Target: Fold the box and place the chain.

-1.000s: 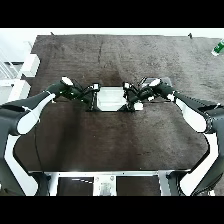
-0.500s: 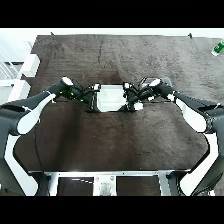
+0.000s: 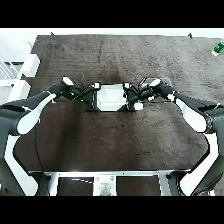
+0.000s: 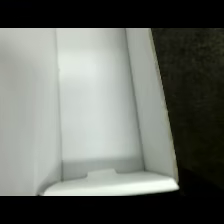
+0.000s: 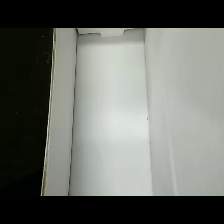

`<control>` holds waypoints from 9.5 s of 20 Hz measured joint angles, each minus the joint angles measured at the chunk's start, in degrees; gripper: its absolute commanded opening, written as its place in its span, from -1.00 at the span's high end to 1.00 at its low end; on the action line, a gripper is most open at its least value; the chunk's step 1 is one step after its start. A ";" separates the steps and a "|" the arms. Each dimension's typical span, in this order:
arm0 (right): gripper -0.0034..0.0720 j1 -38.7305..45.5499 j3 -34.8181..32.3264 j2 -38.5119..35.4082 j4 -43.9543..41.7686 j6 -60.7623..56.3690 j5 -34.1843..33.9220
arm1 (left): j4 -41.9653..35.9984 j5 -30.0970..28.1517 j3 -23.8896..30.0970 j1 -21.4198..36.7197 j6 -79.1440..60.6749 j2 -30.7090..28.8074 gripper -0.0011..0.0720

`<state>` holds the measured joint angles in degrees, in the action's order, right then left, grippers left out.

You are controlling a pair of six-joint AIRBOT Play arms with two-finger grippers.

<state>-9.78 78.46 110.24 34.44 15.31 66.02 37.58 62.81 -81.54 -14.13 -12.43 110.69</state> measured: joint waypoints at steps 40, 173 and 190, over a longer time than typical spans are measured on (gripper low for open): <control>0.77 4.57 0.24 -13.42 4.24 -8.94 6.93 | 0.90 1.55 0.04 0.09 0.24 -0.02 -0.31; -0.96 -6.58 -8.87 -13.49 10.19 -8.74 -15.52 | 0.61 1.11 0.02 0.02 0.44 0.02 -0.31; 0.83 -5.60 -8.92 -14.19 22.47 -18.40 -15.02 | 0.66 1.25 0.04 0.00 0.42 0.04 -0.31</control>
<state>-15.38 69.54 96.05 56.90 -3.09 51.00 38.24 64.05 -81.49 -14.13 -12.01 110.74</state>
